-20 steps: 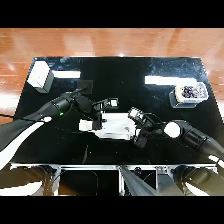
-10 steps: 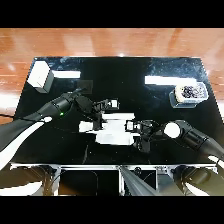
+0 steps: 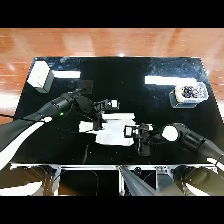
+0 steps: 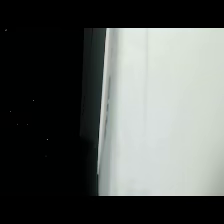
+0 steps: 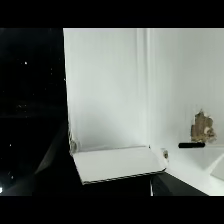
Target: Fold the box and place the chain.
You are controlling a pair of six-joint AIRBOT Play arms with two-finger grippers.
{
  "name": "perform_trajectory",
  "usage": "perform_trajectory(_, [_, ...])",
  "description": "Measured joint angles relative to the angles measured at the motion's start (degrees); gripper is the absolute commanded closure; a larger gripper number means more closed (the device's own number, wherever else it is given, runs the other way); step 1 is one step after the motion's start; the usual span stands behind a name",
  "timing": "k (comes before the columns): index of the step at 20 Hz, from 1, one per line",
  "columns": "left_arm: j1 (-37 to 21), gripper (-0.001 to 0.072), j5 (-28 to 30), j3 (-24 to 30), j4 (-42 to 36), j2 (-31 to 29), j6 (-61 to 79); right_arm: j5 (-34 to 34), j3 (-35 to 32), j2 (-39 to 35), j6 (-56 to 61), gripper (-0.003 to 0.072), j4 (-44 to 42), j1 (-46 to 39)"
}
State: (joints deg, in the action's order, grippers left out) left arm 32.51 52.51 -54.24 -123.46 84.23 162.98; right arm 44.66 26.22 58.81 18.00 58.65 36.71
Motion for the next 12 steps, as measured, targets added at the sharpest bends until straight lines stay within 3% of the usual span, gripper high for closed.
perform_trajectory(6, [0.00,0.0689,0.48,0.00,0.11,-0.02,-0.09,-11.98,-0.33,-0.04,9.33,0.0024,0.13,2.40])
perform_trajectory(11, [0.00,0.0689,0.39,0.00,0.11,0.00,-0.07,-14.47,-0.37,-1.73,15.06,0.0021,1.09,2.62])
perform_trajectory(12, [0.00,0.0689,0.39,0.00,0.11,0.00,-0.07,-14.47,-0.37,-2.21,15.50,-0.0034,1.36,2.62])
